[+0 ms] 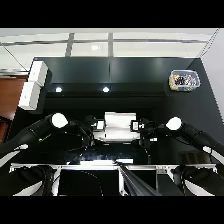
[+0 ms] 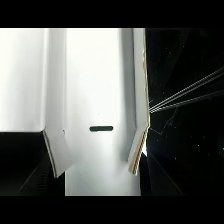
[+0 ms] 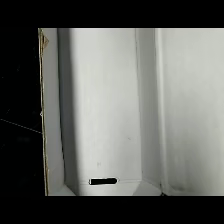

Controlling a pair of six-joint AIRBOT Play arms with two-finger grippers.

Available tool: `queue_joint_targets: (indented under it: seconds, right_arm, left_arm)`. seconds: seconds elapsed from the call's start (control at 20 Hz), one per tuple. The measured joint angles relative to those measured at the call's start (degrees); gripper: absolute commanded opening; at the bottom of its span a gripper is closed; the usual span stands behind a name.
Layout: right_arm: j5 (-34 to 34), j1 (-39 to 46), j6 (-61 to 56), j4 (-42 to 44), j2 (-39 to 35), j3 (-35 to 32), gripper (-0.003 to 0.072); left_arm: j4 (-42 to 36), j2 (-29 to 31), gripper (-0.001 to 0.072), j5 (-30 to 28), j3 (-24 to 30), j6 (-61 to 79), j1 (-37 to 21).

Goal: Fold the box and place the chain.

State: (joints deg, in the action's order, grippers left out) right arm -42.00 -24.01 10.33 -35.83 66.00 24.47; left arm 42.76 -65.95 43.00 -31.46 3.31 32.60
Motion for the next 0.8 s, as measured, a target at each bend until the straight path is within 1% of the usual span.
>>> queue_joint_targets:
  seconds: [0.05,0.1,0.15,0.3,0.55,0.8]
  right_arm:
    - [0.00,0.00,0.00,0.00,0.00,0.00,0.0480]
    - [0.00,0.00,-0.02,0.02,0.00,0.00,0.0480]
    - [0.00,0.00,-0.02,0.02,0.00,0.00,0.0480]
    - [0.00,0.00,-0.02,0.02,0.00,0.00,0.0480]
    - [-0.02,0.00,-0.02,0.02,0.00,0.00,0.0480]
    - [0.00,0.00,0.00,0.02,0.00,0.00,0.0480]
  left_arm:
    - [-0.13,-0.11,0.0382,-0.42,0.00,0.17,0.48]
    - [-0.11,-0.20,0.0279,-0.52,0.00,0.20,0.87]
    - [-0.11,-0.28,0.0254,-0.68,0.00,0.22,1.18]
    - [-0.33,-0.35,0.0254,-2.29,0.00,0.37,1.66]
    - [-3.98,-0.50,0.0255,-3.41,0.00,0.35,2.14]
    - [-10.93,-2.23,0.0255,-3.08,0.02,0.31,2.32]
